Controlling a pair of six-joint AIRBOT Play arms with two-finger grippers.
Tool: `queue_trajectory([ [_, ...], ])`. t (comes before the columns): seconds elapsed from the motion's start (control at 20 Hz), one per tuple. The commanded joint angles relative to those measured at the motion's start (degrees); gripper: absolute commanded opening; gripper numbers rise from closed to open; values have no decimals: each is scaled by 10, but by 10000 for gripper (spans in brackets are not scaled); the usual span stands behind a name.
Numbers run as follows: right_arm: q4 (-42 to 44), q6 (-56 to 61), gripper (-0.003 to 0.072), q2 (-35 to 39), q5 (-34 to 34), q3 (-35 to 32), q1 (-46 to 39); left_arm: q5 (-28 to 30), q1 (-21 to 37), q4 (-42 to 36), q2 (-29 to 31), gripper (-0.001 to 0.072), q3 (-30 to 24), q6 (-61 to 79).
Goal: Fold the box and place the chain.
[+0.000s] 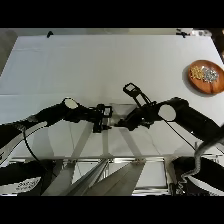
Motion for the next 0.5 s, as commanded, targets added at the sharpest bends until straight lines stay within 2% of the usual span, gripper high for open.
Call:
queue_trajectory([
  [0.0, 0, 0, 174, -36, -19, 0, 4, 0, 0, 0, 0, 377, 0, 0],
  [0.05, 0, 0, 235, -35, -20, 0, 4, 0, 0, 0, 0, 377, 0, 0],
  [0.3, -4, 0, 237, 2, -4, 0, -5, 0, 0, 0, 0, 377, 0, 0],
  [0.45, -74, -1, 235, 70, 42, 0, -52, 0, 0, 0, 0, 377, 0, 0],
])
